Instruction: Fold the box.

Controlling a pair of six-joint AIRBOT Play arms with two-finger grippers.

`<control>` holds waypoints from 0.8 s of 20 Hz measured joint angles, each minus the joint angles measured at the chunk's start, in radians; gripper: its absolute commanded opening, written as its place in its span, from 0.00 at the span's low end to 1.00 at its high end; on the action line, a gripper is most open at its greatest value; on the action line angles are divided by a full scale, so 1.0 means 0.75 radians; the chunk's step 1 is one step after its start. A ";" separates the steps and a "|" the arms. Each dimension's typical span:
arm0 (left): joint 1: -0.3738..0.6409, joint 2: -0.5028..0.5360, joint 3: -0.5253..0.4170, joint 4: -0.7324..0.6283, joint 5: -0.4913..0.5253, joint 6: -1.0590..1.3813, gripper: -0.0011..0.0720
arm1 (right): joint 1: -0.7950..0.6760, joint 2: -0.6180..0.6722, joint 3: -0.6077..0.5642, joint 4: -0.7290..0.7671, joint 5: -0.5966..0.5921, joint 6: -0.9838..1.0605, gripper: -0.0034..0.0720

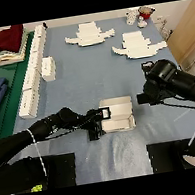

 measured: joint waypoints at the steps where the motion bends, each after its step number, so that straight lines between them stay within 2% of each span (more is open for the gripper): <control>1: 0.000 0.000 0.000 0.001 0.000 0.000 0.66 | -0.067 -0.027 -0.002 0.039 0.051 -0.068 0.05; 4: 0.000 0.000 0.001 0.001 0.000 0.000 0.66 | -0.304 -0.123 -0.003 0.289 0.231 -0.315 0.05; 8: 0.000 0.000 0.001 0.001 0.000 0.000 0.66 | -0.596 -0.255 -0.003 0.915 0.352 -0.767 0.05; 10: 0.000 0.000 0.000 0.001 0.000 0.000 0.66 | -0.673 -0.307 -0.002 1.173 0.339 -0.980 0.05; 12: 0.000 0.000 0.000 0.001 0.000 0.000 0.66 | -0.703 -0.350 -0.002 1.345 0.273 -1.159 0.05; 16: 0.000 0.000 0.000 0.000 0.000 0.000 0.66 | -0.690 -0.395 -0.002 1.513 0.138 -1.397 0.05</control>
